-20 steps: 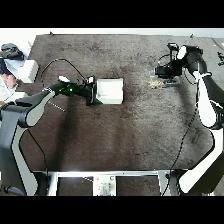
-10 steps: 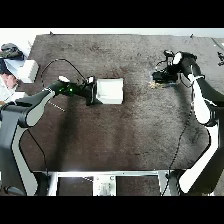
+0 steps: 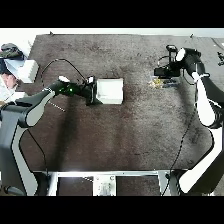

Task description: Fold the box and place the chain.

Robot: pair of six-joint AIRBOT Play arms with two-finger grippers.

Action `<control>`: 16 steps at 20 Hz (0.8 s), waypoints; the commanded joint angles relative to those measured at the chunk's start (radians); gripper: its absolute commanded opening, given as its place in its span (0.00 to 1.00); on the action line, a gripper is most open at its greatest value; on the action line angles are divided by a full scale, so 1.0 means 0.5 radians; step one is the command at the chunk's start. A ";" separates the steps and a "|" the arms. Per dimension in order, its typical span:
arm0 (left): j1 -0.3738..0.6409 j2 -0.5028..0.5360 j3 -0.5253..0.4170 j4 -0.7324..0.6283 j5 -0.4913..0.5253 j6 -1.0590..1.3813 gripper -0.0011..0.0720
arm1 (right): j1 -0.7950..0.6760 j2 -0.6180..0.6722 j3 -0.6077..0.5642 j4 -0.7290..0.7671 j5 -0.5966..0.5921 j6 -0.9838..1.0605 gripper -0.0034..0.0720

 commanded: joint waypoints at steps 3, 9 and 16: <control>0.001 -0.001 0.001 0.001 0.000 0.001 0.38 | 0.003 0.193 0.002 -0.050 0.052 -0.066 0.06; 0.001 -0.001 0.001 0.001 0.000 0.000 0.38 | 0.011 0.214 -0.005 -0.033 0.074 -0.081 0.06; 0.001 -0.001 0.000 0.001 0.000 0.000 0.37 | 0.011 -0.010 -0.005 0.050 0.089 -0.083 0.31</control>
